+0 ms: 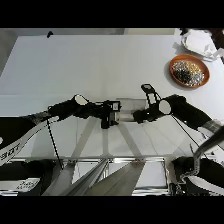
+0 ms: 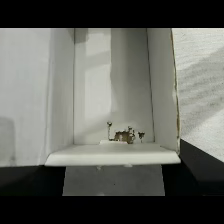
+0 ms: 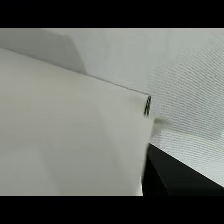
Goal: Fold the box and place the chain.
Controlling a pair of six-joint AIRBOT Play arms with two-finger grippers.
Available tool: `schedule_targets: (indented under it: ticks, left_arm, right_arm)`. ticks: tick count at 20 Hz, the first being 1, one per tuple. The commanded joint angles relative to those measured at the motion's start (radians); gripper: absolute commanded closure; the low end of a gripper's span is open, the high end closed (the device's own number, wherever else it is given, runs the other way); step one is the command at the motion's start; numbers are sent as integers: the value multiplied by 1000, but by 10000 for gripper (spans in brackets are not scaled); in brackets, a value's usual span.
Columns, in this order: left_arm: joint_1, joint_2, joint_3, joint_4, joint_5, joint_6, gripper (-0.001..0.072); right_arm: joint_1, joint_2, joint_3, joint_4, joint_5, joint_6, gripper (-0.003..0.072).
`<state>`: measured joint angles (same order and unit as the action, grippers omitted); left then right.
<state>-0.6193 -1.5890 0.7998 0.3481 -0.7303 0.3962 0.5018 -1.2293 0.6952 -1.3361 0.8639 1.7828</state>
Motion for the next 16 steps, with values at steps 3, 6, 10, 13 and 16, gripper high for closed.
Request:
schedule_targets:
  ticks: [3, 6, 10, 13, 16]
  left_arm:
    - [1, 1, 0, 0, 0, 0, 396]
    - [1, 1, 0, 0, 0, 0, 396]
    - [1, 1, 0, 0, 0, 0, 396]
    - [1, 1, 0, 0, 0, 0, 396]
    - [1, 1, 0, 0, 0, 0, 396]
  right_arm:
    - [16, -62, 30, -60, 13, 81, 350]
    - [16, -62, 31, -104, 18, 132, 498]
    - [16, -62, 31, -108, 27, 132, 658]
    - [17, -62, 31, -108, 30, 132, 675]
    - [23, -62, 31, -108, 25, 132, 490]
